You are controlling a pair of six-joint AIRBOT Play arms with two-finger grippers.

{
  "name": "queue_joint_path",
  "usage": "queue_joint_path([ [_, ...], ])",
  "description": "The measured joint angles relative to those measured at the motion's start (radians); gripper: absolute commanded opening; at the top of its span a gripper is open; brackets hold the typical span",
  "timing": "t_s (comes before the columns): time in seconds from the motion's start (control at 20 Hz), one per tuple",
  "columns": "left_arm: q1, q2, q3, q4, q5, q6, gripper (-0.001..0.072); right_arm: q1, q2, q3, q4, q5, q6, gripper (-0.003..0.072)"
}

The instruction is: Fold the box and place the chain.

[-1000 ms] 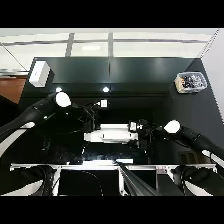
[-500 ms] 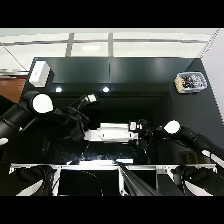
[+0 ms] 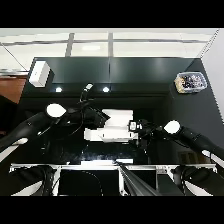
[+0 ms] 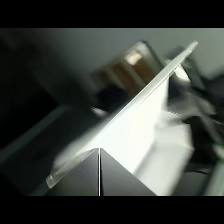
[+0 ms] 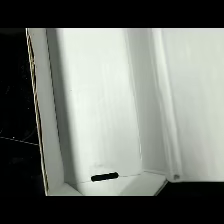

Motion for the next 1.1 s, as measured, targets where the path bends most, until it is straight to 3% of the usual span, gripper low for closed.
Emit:
queue_joint_path([
  [0.25, -0.007, -0.166, 0.121, 0.243, -0.100, -0.171, 0.0023, 0.000, 0.000, 0.000, -0.001, 0.000, 0.000, 0.0428],
  [0.5, -0.012, -0.215, 0.217, 0.370, -0.244, -0.201, 0.0022, 0.000, 0.000, 0.000, -0.003, 0.002, -0.002, 0.0428],
  [0.75, 0.056, -0.102, 0.253, 0.474, -0.362, -0.228, 0.0023, 0.000, 0.000, 0.000, -0.002, 0.000, 0.000, 0.0428],
  [1.0, 0.155, 0.088, 0.105, 0.471, -0.396, -0.133, 0.0041, 0.000, 0.000, 0.000, -0.002, 0.000, 0.000, 0.0428],
  [1.05, 0.168, 0.107, 0.072, 0.444, -0.400, -0.073, 0.0240, 0.000, 0.000, 0.000, -0.001, 0.000, 0.000, 0.0428],
  [1.1, 0.174, 0.121, 0.042, 0.413, -0.408, -0.002, 0.0589, 0.000, 0.000, 0.000, -0.001, 0.000, 0.000, 0.0428],
])
